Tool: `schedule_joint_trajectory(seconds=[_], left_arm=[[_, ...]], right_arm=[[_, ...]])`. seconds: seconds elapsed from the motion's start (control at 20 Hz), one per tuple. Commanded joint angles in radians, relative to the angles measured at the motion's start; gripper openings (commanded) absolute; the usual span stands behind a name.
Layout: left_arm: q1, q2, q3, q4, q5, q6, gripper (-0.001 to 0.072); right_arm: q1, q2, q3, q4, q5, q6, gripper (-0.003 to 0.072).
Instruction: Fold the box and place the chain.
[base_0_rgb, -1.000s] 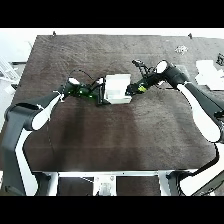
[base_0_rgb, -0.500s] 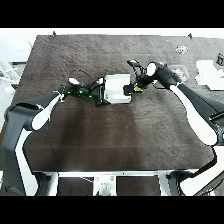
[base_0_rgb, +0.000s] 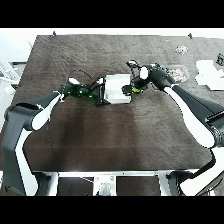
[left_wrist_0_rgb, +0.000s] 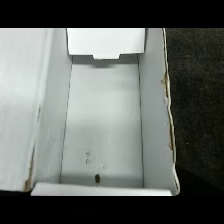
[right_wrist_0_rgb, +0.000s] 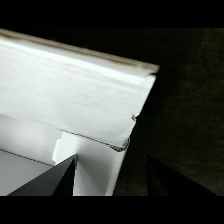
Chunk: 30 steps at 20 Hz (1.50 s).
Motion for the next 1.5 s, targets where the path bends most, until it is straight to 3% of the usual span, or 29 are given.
schedule_joint_trajectory(seconds=[0.0,0.3,0.5,1.25,1.45], left_arm=[[0.0,0.0,0.0,0.0,0.0,0.0,0.0635],[0.0,0.0,0.0,0.0,0.0,0.0,0.0635],[0.0,0.0,0.0,0.0,0.0,0.0,0.0635],[0.0,0.0,0.0,0.0,0.001,0.0,0.0635],[0.0,0.0,0.0,0.0,0.001,0.0,0.0636]], right_arm=[[0.017,-0.017,0.008,-0.044,0.0,0.061,0.0512],[0.028,-0.071,0.067,-0.085,0.045,0.099,0.0509],[0.031,-0.072,0.075,-0.125,0.058,0.148,0.0432],[0.053,-0.143,0.191,-0.121,0.228,0.31,0.0378],[0.052,-0.16,0.199,-0.121,0.241,0.333,0.0332]])
